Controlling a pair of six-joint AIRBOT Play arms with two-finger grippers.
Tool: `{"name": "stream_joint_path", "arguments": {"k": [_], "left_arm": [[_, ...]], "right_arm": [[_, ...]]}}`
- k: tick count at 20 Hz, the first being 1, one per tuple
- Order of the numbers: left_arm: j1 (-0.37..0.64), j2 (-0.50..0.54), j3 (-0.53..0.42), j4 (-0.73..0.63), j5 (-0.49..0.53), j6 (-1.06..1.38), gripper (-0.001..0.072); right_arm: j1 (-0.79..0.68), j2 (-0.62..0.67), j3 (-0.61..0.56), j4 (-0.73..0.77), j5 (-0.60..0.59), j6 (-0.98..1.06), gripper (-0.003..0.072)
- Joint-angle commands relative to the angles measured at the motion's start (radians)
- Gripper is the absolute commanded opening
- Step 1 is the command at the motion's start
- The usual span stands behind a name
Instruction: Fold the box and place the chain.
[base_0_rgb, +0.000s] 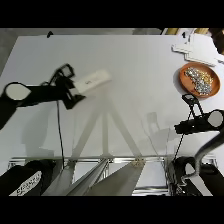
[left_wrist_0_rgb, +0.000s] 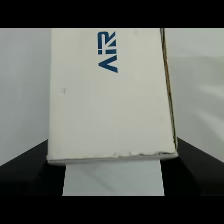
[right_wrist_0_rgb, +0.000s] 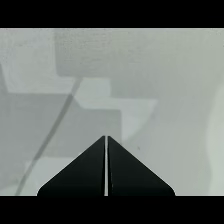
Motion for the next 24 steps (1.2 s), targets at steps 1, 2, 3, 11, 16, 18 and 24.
{"name": "stream_joint_path", "arguments": {"k": [1, 2, 3, 11, 16, 18, 24], "left_arm": [[0.275, 0.049, 0.000, 0.240, 0.005, -0.496, 0.0159], [0.349, 0.049, 0.000, 0.281, -0.001, -0.571, 0.0160], [0.411, 0.049, -0.002, 0.308, -0.005, -0.621, 0.0160], [0.602, 0.022, -0.040, 0.377, -0.039, -0.763, 0.0222], [0.602, -0.078, -0.040, 0.470, -0.117, -0.943, 0.0298], [0.601, -0.109, -0.040, 0.481, -0.128, -0.990, 0.0477], [0.600, -0.113, -0.040, 0.497, -0.132, -1.066, 0.0695]], "right_arm": [[-0.001, 0.000, 0.000, 0.000, 0.000, 0.000, 0.0020], [-0.001, 0.000, 0.000, 0.000, 0.000, 0.000, 0.0020], [-0.001, 0.000, 0.000, 0.000, 0.000, 0.000, 0.0020], [-0.001, 0.000, 0.000, 0.000, 0.000, 0.000, 0.0020], [-0.001, 0.000, 0.000, 0.000, 0.000, 0.000, 0.0020], [-0.001, 0.000, 0.000, 0.000, 0.000, 0.000, 0.0020], [-0.001, 0.000, 0.000, 0.000, 0.000, 0.000, 0.0020]]}}
